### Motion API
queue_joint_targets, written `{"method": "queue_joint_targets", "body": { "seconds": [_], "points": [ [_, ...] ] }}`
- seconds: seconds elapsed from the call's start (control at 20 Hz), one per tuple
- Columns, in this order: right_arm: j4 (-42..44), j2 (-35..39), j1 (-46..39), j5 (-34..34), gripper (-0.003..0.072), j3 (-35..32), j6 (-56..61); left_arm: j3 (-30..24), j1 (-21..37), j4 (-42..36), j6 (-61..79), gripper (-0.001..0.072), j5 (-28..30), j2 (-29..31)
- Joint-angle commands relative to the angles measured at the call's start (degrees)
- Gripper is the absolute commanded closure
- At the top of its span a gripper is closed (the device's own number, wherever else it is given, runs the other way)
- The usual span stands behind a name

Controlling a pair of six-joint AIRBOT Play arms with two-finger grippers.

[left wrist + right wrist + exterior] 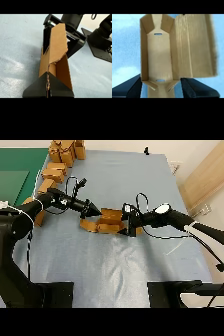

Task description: Fold the box.

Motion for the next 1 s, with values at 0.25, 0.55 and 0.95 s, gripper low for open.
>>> {"method": "queue_joint_targets", "body": {
  "seconds": [0.25,0.55,0.95],
  "points": [
    [-5.4,-0.6,0.6,0.4,-0.0020,0.4,7.1,0.0,0.0,0.6,0.0,0.0693,-0.7,0.0],
    [-5.4,-0.6,0.6,0.2,-0.0013,0.4,7.3,0.0,0.0,0.7,0.0,0.0693,-1.3,0.0],
    [-8.0,-0.6,2.1,-2.1,0.0052,0.4,9.3,0.0,0.0,1.2,-0.1,0.0693,-1.3,0.0]
  ]
}}
